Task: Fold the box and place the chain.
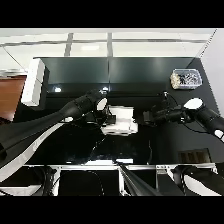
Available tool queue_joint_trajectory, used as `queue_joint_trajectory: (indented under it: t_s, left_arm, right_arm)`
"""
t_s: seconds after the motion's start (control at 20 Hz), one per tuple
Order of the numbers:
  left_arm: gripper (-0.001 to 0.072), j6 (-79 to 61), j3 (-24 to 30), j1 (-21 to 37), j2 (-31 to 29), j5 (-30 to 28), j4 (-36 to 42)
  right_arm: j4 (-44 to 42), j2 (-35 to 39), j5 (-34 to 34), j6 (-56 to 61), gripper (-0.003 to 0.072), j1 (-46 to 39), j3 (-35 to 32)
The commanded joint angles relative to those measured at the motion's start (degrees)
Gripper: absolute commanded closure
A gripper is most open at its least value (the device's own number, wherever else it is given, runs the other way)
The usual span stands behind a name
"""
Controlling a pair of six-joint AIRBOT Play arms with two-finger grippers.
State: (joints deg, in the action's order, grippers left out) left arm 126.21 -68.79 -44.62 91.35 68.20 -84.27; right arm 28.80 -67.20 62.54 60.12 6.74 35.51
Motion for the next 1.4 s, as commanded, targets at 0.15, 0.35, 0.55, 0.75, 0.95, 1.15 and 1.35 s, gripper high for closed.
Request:
queue_joint_trajectory:
  t_s: [0.15, 0.35, 0.55, 0.75, 0.95, 1.15, 1.35]
  left_arm:
    - [0.0684, 0.22, -0.07, 0.02, -0.04, 0.0, -0.28]
    - [0.0684, 0.22, -0.07, 0.02, -0.04, -0.07, -0.26]
    - [0.0684, 0.22, -0.07, 0.02, -0.04, -0.11, -0.26]
    - [0.0684, 0.22, -0.07, 0.02, -0.04, -0.17, -0.26]
    - [0.0684, 0.22, -0.07, 0.02, -0.04, -0.37, 0.72]
    - [0.0684, 0.22, -0.07, 0.02, -0.04, -0.46, 0.74]
    - [0.0684, 0.22, -0.07, 0.02, -0.04, -0.42, 0.74]
  right_arm:
    - [1.29, -0.04, -3.28, 2.73, 0.0208, 4.96, 0.79]
    - [3.17, -0.04, -4.74, 4.7, 0.0301, 6.27, 0.79]
    - [3.21, -0.66, -8.22, 6.51, 0.0316, 9.14, 0.81]
    - [8.68, -1.79, -11.34, 13.33, 0.0318, 13.7, 2.29]
    - [23.43, -2.91, -11.39, 28.22, 0.0318, 18.4, 6.88]
    - [33.03, -7.04, -9.7, 41.38, 0.0318, 23.39, 12.44]
    - [43.93, -11.26, -5.53, 54.75, 0.0318, 28.06, 18.01]
